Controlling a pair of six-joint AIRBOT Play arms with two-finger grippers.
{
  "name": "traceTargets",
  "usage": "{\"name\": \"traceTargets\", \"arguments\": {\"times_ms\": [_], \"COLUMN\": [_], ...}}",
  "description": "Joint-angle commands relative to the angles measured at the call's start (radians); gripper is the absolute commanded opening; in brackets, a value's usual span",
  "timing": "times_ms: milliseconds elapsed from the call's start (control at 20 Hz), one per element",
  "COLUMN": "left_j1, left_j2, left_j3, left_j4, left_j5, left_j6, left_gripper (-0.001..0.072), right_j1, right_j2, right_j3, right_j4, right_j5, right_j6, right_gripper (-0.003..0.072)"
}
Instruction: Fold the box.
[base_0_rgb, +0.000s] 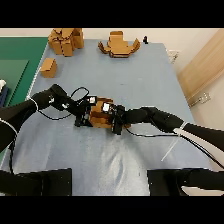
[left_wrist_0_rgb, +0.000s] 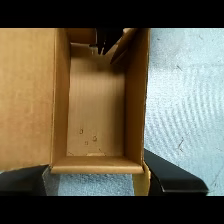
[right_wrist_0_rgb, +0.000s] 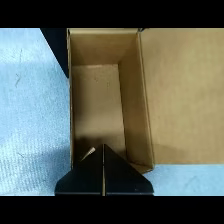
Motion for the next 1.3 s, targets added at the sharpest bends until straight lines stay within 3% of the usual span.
{"name": "traceTargets", "arguments": {"times_ms": [0, 150, 300, 500, 550, 600, 650, 700, 800, 950, 1000, 1050, 1100, 1250], "left_j1": [0.0, 0.0, 0.0, 0.001, 0.0, 0.0, 0.0, 0.0, 0.0, 0.0, 0.0, 0.0, 0.0, 0.0], "left_j2": [-0.001, -0.001, -0.001, -0.001, -0.001, -0.001, -0.001, -0.001, -0.001, -0.001, -0.001, -0.001, -0.001, -0.001], "left_j3": [0.0, 0.0, 0.0, 0.0, 0.0, 0.0, 0.0, 0.0, 0.0, 0.0, 0.0, 0.0, 0.0, 0.0], "left_j4": [0.0, 0.0, 0.0, 0.0, 0.0, 0.0, 0.0, 0.0, 0.0, 0.0, 0.0, 0.0, 0.0, 0.0], "left_j5": [0.0, 0.0, 0.0, 0.0, 0.0, 0.0, 0.0, 0.0, -0.001, -0.001, -0.001, -0.001, 0.0, -0.001], "left_j6": [0.002, 0.002, 0.002, 0.002, 0.002, 0.002, 0.002, 0.002, 0.002, 0.002, 0.002, 0.002, 0.002, 0.002], "left_gripper": [0.0236, 0.0236, 0.0237, 0.0237, 0.0236, 0.0237, 0.0237, 0.0237, 0.0237, 0.0237, 0.0237, 0.0237, 0.0237, 0.0237], "right_j1": [0.0, -0.001, -0.057, -0.157, -0.164, -0.162, -0.153, -0.142, -0.114, -0.084, -0.078, -0.071, -0.064, -0.052], "right_j2": [0.046, 0.105, 0.144, 0.118, 0.102, 0.084, 0.066, 0.053, 0.036, 0.025, 0.025, 0.025, 0.025, 0.025], "right_j3": [0.001, 0.0, -0.002, -0.002, -0.002, -0.002, -0.002, -0.002, -0.002, -0.001, 0.0, 0.0, 0.0, 0.0], "right_j4": [0.001, 0.001, -0.034, -0.201, -0.219, -0.224, -0.212, -0.182, -0.116, -0.085, -0.074, -0.063, -0.059, -0.057], "right_j5": [0.007, 0.045, 0.064, -0.093, -0.139, -0.172, -0.203, -0.208, -0.159, -0.05, -0.044, -0.045, -0.046, -0.046], "right_j6": [0.0, 0.002, 0.182, 0.261, 0.249, 0.205, 0.128, 0.057, -0.03, -0.037, -0.037, -0.037, -0.037, -0.039], "right_gripper": [0.0018, 0.0003, 0.0003, 0.0005, 0.0116, 0.0337, 0.0411, 0.0409, 0.0276, 0.0267, 0.026, 0.0168, 0.0146, 0.0146]}}
